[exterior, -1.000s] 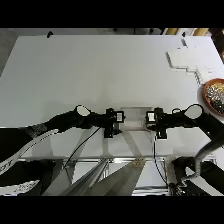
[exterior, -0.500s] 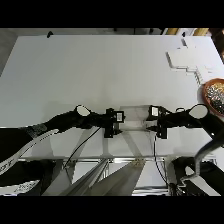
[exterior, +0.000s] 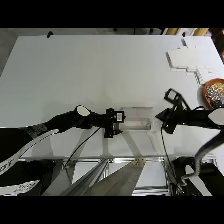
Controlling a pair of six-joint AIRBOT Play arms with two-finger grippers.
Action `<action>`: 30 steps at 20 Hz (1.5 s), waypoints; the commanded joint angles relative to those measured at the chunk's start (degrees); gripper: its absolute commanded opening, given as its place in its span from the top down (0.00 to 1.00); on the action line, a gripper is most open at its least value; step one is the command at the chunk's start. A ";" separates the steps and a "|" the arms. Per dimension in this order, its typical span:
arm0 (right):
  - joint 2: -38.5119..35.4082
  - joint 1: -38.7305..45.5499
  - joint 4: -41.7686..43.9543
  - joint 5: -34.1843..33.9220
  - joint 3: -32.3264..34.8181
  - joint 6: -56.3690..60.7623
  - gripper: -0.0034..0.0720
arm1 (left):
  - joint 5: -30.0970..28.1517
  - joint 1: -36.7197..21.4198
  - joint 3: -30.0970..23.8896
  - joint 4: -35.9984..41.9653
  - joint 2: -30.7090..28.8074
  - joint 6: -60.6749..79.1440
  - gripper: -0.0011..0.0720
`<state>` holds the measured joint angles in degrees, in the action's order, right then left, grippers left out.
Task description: Fold the box and place the chain.
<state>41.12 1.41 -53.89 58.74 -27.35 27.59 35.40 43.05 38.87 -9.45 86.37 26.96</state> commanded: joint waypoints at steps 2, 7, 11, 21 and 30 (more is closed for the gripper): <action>4.37 8.63 -2.14 -6.51 -2.93 24.17 0.93 | 0.00 0.02 0.02 -0.04 -0.02 0.02 0.56; 13.77 12.28 -13.86 -0.85 -2.56 29.18 0.93 | 0.00 0.02 0.02 -0.04 -0.02 0.02 0.56; 17.27 11.85 -13.00 -0.79 -0.04 21.07 0.93 | 0.00 0.02 0.02 -0.04 -0.02 0.02 0.56; 14.23 6.03 -2.40 1.16 2.60 12.37 0.93 | 0.00 0.02 0.02 -0.02 -0.02 0.02 0.56; 8.46 2.67 4.42 4.35 2.67 9.60 0.75 | 0.00 0.02 0.02 -0.04 -0.02 0.02 0.56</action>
<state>50.17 6.17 -51.37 62.08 -24.71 38.20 35.42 43.05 38.87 -9.52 86.37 26.98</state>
